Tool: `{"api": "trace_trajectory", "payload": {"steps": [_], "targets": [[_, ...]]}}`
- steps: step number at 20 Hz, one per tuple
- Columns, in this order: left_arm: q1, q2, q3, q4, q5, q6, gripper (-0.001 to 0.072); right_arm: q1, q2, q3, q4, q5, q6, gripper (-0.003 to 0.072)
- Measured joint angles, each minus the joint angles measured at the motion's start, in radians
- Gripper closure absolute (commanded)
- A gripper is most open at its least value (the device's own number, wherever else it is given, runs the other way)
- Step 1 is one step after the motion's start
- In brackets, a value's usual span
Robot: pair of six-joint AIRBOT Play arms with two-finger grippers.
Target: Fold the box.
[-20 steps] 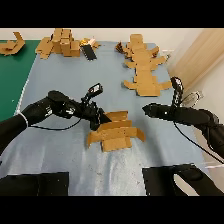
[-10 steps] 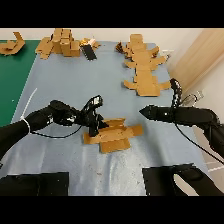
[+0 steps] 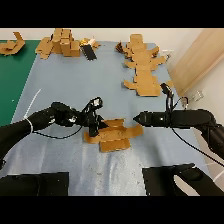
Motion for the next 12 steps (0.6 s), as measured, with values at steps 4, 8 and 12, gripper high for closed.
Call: {"api": "trace_trajectory", "payload": {"steps": [4, 8, 12], "targets": [[-0.001, -0.001, 0.000, 0.002, 0.018, 0.005, 0.0699, 0.023, 0.000, 0.000, -0.002, 0.002, 0.009, 0.0682], [-0.001, -0.001, 0.000, 0.007, 0.005, 0.024, 0.0699, 0.030, 0.000, -0.009, -0.005, 0.008, 0.016, 0.0682], [0.014, -0.002, 0.006, 0.018, -0.045, 0.046, 0.0699, 0.031, 0.000, -0.028, -0.008, 0.012, 0.028, 0.0683]]}}
